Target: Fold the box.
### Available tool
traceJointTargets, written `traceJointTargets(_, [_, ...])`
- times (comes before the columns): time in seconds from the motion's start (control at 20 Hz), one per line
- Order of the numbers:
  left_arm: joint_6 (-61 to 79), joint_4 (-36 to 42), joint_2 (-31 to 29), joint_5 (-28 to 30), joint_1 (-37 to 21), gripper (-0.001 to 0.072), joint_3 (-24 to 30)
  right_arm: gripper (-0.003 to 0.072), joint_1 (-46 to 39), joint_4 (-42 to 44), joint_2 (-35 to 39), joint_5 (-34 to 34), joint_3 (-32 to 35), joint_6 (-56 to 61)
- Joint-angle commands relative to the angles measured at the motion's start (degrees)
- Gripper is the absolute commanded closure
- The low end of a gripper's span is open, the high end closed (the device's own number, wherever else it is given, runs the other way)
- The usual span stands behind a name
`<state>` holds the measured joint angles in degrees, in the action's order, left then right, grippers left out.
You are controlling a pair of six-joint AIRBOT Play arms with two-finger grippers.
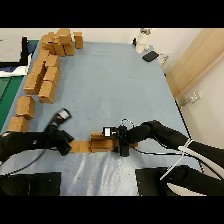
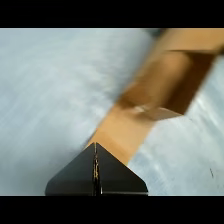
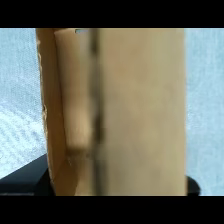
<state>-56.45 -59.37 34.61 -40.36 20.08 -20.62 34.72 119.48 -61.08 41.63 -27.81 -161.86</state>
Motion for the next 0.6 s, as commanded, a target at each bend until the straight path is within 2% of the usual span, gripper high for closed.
traceJointTargets(0.0, [-35.4,-14.2,-9.4,-10.0,-7.6,0.0696,0.0,0.0165,0.0,0.0,0.0,0.0,0.0,0.0])
traceJointTargets(0.1, [-35.8,-13.7,-8.5,-15.1,-11.0,0.0697,0.5,0.0165,0.0,0.0,0.0,0.0,0.0,0.0])
traceJointTargets(0.15, [-35.7,-12.9,-7.1,-15.6,-11.9,0.0697,1.0,0.0165,0.0,0.0,0.0,0.0,0.0,0.0])
traceJointTargets(0.25, [-34.1,-7.7,-3.1,-14.3,-12.2,0.0697,1.7,0.0164,0.0,0.0,0.0,0.0,0.0,0.0])
traceJointTargets(0.4, [-24.1,7.1,4.8,-12.3,-12.2,0.0698,1.8,0.0165,0.0,0.0,0.0,0.0,0.0,0.0])
traceJointTargets(0.55, [-22.1,12.2,11.4,-11.4,-12.2,0.0698,1.8,0.0165,0.0,0.0,0.0,0.0,0.0,0.0])
